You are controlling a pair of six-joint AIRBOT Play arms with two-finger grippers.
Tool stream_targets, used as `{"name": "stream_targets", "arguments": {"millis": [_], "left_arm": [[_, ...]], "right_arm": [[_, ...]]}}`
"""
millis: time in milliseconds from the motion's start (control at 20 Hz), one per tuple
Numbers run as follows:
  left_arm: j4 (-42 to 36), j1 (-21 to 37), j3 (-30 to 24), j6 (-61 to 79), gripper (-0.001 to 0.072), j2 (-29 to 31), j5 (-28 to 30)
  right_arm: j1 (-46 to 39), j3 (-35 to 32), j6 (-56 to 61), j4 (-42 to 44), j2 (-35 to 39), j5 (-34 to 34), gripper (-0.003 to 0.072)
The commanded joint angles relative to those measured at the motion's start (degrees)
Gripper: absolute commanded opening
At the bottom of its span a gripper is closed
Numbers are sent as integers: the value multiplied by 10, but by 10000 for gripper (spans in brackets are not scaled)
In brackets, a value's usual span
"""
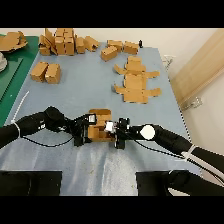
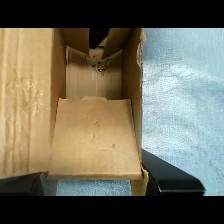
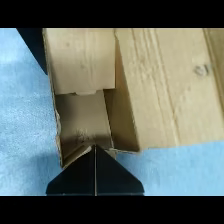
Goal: Fold the box.
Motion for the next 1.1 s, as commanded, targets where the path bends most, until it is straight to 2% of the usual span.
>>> {"name": "stream_targets", "arguments": {"millis": [0,100,200,300,400,600,750,850,1050], "left_arm": [[1,0,0,2,394,0,0],[1,0,0,2,394,0,0],[1,0,0,2,395,0,0],[1,0,0,2,395,0,0],[1,0,0,2,395,0,0],[1,0,0,2,394,0,0],[1,0,0,2,395,0,0],[1,0,0,2,394,0,0],[1,0,0,2,394,0,0]], "right_arm": [[-5,0,259,-177,44,42,2],[-19,0,417,-268,87,83,2],[-52,-1,579,-310,135,115,1],[-99,-1,710,-311,170,144,1],[-145,-1,781,-307,188,183,1],[-175,-8,819,-259,165,209,1],[-175,-13,839,-214,100,206,1],[-175,-13,791,-136,46,183,1],[-174,-13,635,77,-24,146,0]]}}
